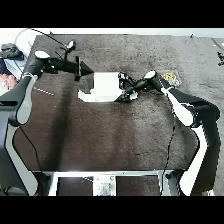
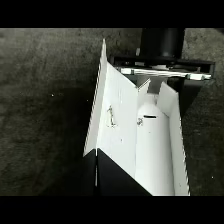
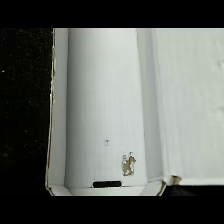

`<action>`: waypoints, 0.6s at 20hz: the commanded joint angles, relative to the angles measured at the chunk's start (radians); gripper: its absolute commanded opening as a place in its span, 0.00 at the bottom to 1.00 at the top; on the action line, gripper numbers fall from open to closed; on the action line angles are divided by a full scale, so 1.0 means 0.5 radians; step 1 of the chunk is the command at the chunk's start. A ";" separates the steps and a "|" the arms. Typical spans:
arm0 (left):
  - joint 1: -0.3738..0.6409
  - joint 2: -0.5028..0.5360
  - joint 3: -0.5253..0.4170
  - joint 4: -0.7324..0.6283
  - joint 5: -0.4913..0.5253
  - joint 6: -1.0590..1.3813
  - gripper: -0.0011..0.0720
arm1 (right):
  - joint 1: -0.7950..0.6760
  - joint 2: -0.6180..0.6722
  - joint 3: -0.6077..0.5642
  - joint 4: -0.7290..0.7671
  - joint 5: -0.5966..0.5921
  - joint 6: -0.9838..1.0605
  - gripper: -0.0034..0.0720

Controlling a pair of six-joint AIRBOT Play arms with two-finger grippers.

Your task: Fold the box and place the chain.

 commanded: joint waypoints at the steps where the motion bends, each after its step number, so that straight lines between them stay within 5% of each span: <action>1: 0.034 0.127 0.031 0.143 -0.061 -0.042 0.02 | 0.001 -0.001 0.002 0.002 0.002 0.002 0.66; 5: -0.001 0.281 -0.153 0.361 0.141 -0.048 0.02 | 0.002 -0.001 0.002 0.002 0.002 0.002 0.66; 12: -0.062 0.372 -0.768 0.381 0.509 0.123 0.03 | 0.001 -0.001 0.002 0.002 0.002 0.002 0.67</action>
